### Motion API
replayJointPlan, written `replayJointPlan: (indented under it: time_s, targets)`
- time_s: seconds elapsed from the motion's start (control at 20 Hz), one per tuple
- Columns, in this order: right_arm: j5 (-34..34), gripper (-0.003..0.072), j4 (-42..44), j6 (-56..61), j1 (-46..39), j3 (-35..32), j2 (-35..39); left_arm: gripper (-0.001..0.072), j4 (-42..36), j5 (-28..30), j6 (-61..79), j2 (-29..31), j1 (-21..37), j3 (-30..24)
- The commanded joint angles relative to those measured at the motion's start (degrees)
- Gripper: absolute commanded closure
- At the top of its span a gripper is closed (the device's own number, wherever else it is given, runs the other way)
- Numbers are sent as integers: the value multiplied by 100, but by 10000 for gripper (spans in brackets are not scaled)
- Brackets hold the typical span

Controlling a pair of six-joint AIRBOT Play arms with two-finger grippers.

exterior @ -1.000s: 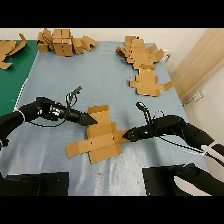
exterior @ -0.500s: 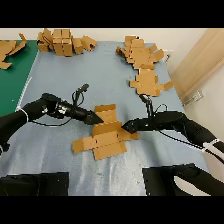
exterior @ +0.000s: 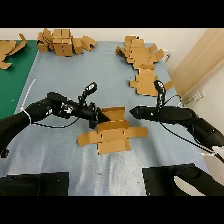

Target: Fold the box.

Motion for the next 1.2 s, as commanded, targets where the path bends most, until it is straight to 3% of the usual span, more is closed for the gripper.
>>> replayJointPlan:
  time_s: [0.0,0.3,0.6,0.9,1.15]
  targets:
    - [258,680,-122,557,9,9,35,696,101,76,1263,11,-107,7]
    - [282,680,-153,570,17,-15,-37,697,140,358,1176,11,-205,-52]
    - [280,680,-184,570,20,-15,-37,696,-1008,404,1744,-72,-216,-94]
    - [284,680,-173,570,125,-83,-37,696,201,369,1086,-72,-269,-107]
    - [297,680,-164,570,125,-267,-37,696,63,415,1237,-125,-269,-280]
